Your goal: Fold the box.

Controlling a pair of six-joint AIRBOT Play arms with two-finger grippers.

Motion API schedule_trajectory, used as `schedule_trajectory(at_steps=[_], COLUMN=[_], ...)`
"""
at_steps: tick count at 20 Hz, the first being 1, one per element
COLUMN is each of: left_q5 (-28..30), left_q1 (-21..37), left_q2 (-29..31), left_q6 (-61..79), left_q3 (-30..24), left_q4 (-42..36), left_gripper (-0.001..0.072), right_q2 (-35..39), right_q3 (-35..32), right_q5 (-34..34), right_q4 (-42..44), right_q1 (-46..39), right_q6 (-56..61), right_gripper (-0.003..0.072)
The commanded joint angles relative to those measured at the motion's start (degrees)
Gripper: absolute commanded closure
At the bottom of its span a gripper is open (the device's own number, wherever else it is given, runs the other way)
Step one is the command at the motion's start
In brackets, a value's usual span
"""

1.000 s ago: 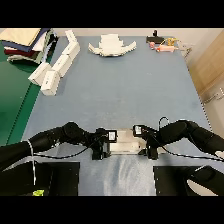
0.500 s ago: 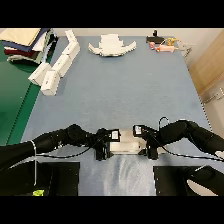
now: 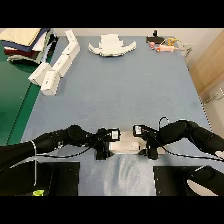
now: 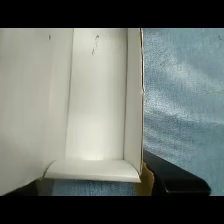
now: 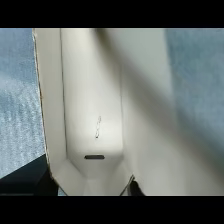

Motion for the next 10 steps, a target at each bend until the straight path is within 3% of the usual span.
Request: schedule_trajectory(at_steps=[1,10], left_q5=[0.17,0.5], left_q1=[0.04,0.63], left_q2=[0.0,1.64], left_q6=[0.11,0.15], left_q3=[0.02,-1.46], left_q4=[0.02,-0.87], left_gripper=[0.0006,0.0005], right_q2=[0.04,0.04], right_q3=[0.04,0.04], right_q5=[0.0,0.0], right_q4=[0.0,0.0], right_q1=[0.0,0.0], right_q6=[0.04,0.04], right_gripper=[0.0205,0.0205])
